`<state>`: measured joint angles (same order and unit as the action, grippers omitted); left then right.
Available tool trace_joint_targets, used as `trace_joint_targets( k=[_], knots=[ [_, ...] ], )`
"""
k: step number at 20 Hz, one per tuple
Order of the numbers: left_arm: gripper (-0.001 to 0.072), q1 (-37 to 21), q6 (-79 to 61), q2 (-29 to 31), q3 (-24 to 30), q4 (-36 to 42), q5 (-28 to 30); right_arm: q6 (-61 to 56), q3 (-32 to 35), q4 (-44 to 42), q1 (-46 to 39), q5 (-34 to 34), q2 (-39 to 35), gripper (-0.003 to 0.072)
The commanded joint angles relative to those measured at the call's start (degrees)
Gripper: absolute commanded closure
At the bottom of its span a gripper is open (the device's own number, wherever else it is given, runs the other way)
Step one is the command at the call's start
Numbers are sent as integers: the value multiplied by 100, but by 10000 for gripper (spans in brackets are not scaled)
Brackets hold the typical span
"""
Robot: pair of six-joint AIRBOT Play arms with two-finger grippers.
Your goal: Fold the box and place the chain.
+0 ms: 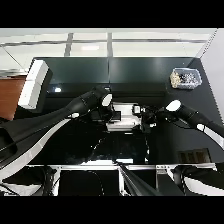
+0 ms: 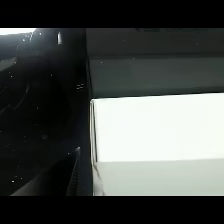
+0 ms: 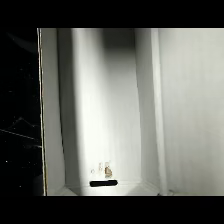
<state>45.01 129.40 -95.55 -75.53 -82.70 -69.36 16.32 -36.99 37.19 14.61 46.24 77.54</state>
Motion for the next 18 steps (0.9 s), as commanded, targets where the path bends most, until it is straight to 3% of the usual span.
trace_joint_targets(
  k=[1,2,3,18],
  knots=[
    [442,33,120,-4,-7,-179,37,-2,4,-4,4,0,2,446],
    [586,50,120,-4,-7,-212,37,0,4,-4,4,0,2,446],
    [687,66,118,-4,-7,-214,70,-2,4,-4,4,0,2,446],
    [683,74,111,-2,-7,-184,79,-184,4,-4,4,87,0,442]
  ],
)
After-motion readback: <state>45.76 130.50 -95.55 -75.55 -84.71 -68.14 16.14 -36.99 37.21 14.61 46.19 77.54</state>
